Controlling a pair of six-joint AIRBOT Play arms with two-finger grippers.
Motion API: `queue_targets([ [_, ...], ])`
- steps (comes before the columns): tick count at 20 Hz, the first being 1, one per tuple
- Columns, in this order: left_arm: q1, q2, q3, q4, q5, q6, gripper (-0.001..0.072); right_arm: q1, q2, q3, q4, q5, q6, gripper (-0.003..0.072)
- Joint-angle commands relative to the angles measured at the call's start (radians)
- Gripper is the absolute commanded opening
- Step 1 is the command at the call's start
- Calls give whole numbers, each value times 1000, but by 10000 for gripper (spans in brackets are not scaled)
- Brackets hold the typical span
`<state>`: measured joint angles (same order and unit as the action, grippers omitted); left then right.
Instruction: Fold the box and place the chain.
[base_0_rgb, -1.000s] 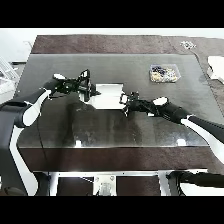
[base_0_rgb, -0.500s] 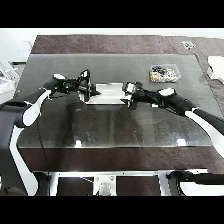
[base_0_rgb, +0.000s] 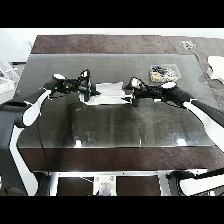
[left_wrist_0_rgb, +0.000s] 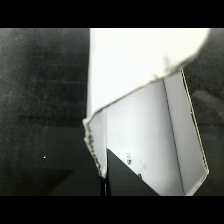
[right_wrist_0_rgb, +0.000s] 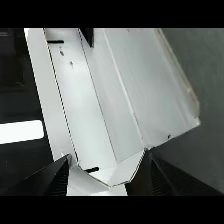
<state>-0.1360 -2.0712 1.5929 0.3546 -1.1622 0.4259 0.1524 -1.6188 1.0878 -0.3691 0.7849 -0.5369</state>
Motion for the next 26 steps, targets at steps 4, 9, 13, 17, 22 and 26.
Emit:
queue_targets([
  [4,0,0,0,0,0,0,21,-19,-47,66,-87,68,13,574],
  [9,0,0,0,0,0,0,21,-31,-109,164,-121,135,37,576],
  [13,0,0,0,0,0,0,21,-36,-161,239,-164,198,75,577],
  [17,0,0,0,0,0,0,21,-36,-211,301,-175,256,92,577],
  [22,0,0,0,0,0,0,21,-20,-268,353,-175,327,92,577],
  [26,0,0,0,0,0,0,21,4,-285,356,-197,333,92,577],
])
